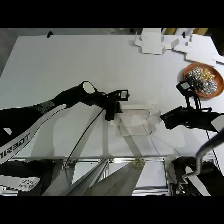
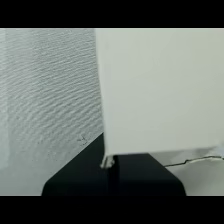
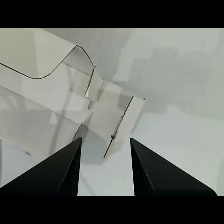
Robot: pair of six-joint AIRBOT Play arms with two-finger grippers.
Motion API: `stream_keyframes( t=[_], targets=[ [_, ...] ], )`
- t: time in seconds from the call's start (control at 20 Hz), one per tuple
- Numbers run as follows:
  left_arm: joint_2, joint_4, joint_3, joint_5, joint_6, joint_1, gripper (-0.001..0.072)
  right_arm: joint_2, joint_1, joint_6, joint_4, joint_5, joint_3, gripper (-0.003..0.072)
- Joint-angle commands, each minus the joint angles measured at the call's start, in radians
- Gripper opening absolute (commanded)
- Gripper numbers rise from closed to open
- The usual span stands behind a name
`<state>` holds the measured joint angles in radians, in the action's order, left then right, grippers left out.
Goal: Fold the box and place the chain.
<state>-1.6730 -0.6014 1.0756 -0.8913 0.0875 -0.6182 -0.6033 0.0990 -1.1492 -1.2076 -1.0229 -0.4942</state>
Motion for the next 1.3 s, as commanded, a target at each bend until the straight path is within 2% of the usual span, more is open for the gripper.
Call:
stream_keyframes(
  t=[0.0, 0.7, 0.8, 0.85, 1.0, 1.15, 1.25],
  targets=[
    [-0.002, -0.002, 0.0, -0.003, 0.021, 0.0, 0.0003, 0.0, 0.001, 0.007, 0.0, -0.006, -0.001, 0.0345],
    [0.0, 0.0, 0.0, 0.012, 0.021, 0.0, 0.001, 0.0, 0.001, 0.008, -0.034, -0.006, -0.001, 0.0329],
    [0.0, 0.001, 0.0, 0.012, 0.021, -0.001, 0.001, 0.0, 0.005, 0.069, -0.017, -0.016, -0.001, 0.0092],
    [0.0, 0.002, 0.0, 0.012, 0.021, -0.001, 0.001, 0.0, 0.019, 0.117, -0.011, -0.016, -0.001, 0.0023],
    [0.0, 0.002, 0.0, 0.012, 0.021, -0.001, 0.001, 0.0, 0.089, 0.197, -0.02, -0.027, -0.001, 0.0022],
    [0.0, 0.002, 0.0, 0.012, 0.021, 0.0, 0.001, -0.001, 0.225, 0.388, -0.021, -0.076, 0.014, 0.0022],
    [0.0, 0.002, 0.0, 0.012, 0.021, 0.0, 0.001, -0.001, 0.31, 0.407, -0.027, -0.085, 0.045, 0.0022]
  ],
)
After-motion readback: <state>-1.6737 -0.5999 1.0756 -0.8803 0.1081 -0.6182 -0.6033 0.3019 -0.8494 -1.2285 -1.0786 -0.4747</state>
